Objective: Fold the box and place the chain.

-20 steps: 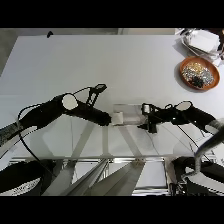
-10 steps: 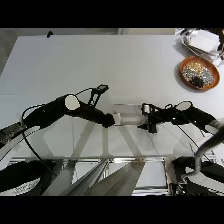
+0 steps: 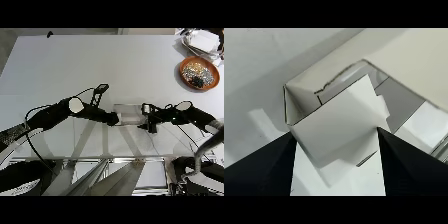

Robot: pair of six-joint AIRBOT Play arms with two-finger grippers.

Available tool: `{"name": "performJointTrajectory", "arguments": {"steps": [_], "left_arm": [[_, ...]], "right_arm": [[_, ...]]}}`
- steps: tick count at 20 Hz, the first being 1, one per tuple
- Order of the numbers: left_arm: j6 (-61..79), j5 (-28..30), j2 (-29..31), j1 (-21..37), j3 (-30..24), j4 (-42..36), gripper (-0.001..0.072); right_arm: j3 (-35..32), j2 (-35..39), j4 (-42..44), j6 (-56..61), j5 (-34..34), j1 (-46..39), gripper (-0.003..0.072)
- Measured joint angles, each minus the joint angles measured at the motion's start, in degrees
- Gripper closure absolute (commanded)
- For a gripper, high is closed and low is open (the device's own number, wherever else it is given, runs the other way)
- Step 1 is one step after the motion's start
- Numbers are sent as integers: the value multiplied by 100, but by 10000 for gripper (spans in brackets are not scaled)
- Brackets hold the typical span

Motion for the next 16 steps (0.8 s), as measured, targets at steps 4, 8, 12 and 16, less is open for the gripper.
{"name": "performJointTrajectory", "arguments": {"steps": [4, 8, 12, 16], "left_arm": [[-402, 149, -2, -131, 15, 44, 149], [-861, 240, -7, -278, 151, 306, 150], [-1668, 129, -42, -437, 481, 1123, 150], [-2509, -387, -304, -614, 977, 2116, 150]], "right_arm": [[0, 0, 0, -2, 0, 0, 366], [0, 0, 0, 0, -2, 0, 366], [0, 0, 0, 0, 0, 0, 366], [0, 0, 0, 0, -2, 0, 366]]}}
